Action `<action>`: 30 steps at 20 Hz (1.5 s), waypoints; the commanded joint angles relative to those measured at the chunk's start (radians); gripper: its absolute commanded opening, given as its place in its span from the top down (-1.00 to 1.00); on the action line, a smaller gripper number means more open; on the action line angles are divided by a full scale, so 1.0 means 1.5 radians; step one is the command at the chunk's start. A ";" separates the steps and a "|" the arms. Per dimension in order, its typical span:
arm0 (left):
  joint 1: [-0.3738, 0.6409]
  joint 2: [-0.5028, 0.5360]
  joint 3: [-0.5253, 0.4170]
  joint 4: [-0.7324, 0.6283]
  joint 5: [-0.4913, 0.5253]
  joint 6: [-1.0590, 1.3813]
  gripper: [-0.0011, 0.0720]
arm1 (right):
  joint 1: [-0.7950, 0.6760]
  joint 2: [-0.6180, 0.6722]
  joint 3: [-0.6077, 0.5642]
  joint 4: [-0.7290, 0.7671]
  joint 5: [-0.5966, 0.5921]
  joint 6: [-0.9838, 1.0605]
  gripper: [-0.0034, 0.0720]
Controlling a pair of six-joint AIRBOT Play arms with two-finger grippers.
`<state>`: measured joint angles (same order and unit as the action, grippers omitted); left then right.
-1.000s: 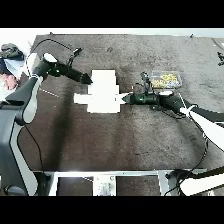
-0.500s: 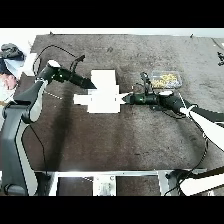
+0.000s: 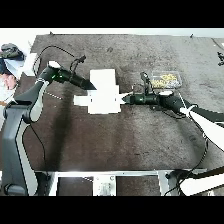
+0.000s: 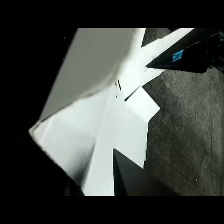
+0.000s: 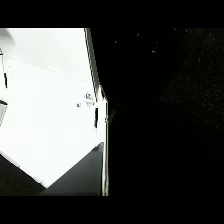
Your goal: Fold the box and place the chain.
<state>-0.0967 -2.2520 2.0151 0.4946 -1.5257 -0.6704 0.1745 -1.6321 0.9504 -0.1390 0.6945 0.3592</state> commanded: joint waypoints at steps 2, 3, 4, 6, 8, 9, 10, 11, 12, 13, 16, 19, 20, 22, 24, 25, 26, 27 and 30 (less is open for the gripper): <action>0.000 0.000 0.001 0.005 -0.013 0.032 0.64 | 0.001 0.001 0.001 0.000 -0.002 0.000 0.89; 0.000 0.000 0.001 0.005 -0.017 0.040 0.77 | 0.001 0.001 0.001 0.000 -0.002 0.000 0.89; 0.000 0.000 0.001 0.005 -0.025 0.062 0.94 | 0.001 0.001 0.001 0.000 -0.003 0.000 0.89; 0.000 0.000 0.001 0.004 -0.030 0.100 0.94 | 0.000 0.001 0.001 0.001 -0.005 0.000 0.69; 0.000 0.000 0.001 0.004 -0.031 0.144 0.95 | -0.008 0.006 0.001 0.000 0.005 0.000 -0.10; 0.000 0.000 0.001 0.004 -0.031 0.177 0.95 | -0.018 0.014 0.001 -0.003 0.011 0.000 0.26; 0.000 0.001 0.001 0.003 -0.031 0.207 0.95 | -0.034 0.026 0.001 -0.003 0.011 0.000 0.32; 0.000 0.001 0.001 0.003 -0.032 0.241 0.95 | -0.052 0.038 0.001 -0.003 0.011 0.000 0.32; 0.000 0.001 0.001 0.001 -0.036 0.267 0.95 | -0.074 0.052 0.001 -0.003 0.011 0.001 0.32; 0.000 0.002 0.001 -0.001 -0.038 0.296 0.95 | -0.096 0.064 0.001 -0.003 0.011 0.006 0.32; 0.000 0.014 0.001 -0.001 -0.041 0.350 0.96 | -0.151 0.082 0.001 -0.005 0.037 0.021 0.32; 0.000 0.031 0.001 -0.006 -0.036 0.436 0.96 | -0.168 0.082 0.001 -0.041 0.076 0.026 0.32; 0.000 0.036 -0.002 -0.008 -0.031 0.466 0.96 | -0.168 0.082 0.001 -0.054 0.076 0.031 0.32; 0.000 0.043 -0.028 -0.041 -0.009 0.533 0.96 | -0.168 0.082 0.001 -0.070 0.076 0.033 0.32; 0.000 0.050 -0.064 -0.077 0.030 0.594 0.96 | -0.168 0.082 0.001 -0.089 0.076 0.033 0.32; 0.000 0.052 -0.078 -0.082 0.051 0.614 0.96 | -0.167 0.082 0.001 -0.097 0.076 0.032 0.32; 0.000 0.052 -0.091 -0.078 0.063 0.628 0.96 | -0.167 0.082 0.001 -0.100 0.074 0.032 0.32; 0.000 0.051 -0.102 -0.067 0.076 0.636 0.96 | -0.167 0.082 0.001 -0.100 0.070 0.030 0.32; -0.004 0.051 -0.140 -0.050 0.110 0.678 0.96 | -0.167 0.082 0.001 -0.099 0.048 0.005 0.32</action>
